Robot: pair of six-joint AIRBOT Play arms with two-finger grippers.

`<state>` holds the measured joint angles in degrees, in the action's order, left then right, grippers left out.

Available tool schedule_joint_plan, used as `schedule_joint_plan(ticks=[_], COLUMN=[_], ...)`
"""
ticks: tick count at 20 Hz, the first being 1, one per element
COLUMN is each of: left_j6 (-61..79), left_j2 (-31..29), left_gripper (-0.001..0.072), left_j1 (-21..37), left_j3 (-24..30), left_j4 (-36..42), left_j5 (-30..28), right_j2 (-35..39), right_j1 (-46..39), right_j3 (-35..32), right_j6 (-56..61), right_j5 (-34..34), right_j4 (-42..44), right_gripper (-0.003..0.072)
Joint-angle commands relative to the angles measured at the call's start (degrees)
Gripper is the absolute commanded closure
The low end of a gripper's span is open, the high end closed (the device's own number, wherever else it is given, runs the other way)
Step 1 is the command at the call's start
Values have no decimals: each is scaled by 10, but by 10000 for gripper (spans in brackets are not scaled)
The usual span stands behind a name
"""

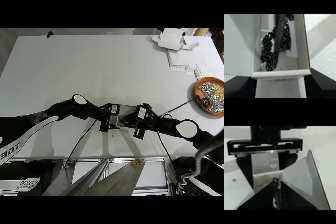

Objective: Fold the box and place the chain.

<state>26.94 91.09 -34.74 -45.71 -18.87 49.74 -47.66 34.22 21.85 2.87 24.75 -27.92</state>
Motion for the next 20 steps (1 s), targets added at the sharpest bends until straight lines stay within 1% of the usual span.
schedule_joint_plan(ticks=[1, 2, 4, 6, 8, 9, 10, 12, 14, 16, 20], left_j6=[0, 0, 0, 0, 0, 0, 0, 0, 0, 0, 0], left_j2=[0, 0, 0, 0, 0, 0, 0, 0, 0, 0, 0], left_gripper=[437, 437, 437, 437, 437, 437, 437, 437, 437, 437, 437], left_j1=[0, 0, 0, 0, 0, 0, 0, 0, 0, 0, 0], left_j3=[0, 0, 0, 0, 0, 0, 0, 0, 0, 0, 0], left_j4=[0, 0, 0, 0, 0, 0, 0, 0, 0, 0, 0], left_j5=[0, 0, 0, 0, 0, 0, 0, 0, 0, 0, 0], right_j2=[-8, -1, 12, 28, 38, 37, 35, 17, -12, -46, -104], right_j1=[10, 3, -33, -87, -159, -198, -242, -327, -386, -402, -389], right_j3=[27, 49, 90, 118, 124, 124, 121, 120, 120, 120, 120], right_j6=[2, 3, 3, 3, 3, 3, 2, -20, -34, -38, -115], right_j5=[10, 55, 160, 255, 314, 329, 325, 311, 304, 292, 291], right_j4=[-104, -173, -265, -338, -384, -404, -422, -427, -428, -445, -450], right_gripper=[483, 483, 484, 484, 484, 491, 515, 514, 515, 514, 514])
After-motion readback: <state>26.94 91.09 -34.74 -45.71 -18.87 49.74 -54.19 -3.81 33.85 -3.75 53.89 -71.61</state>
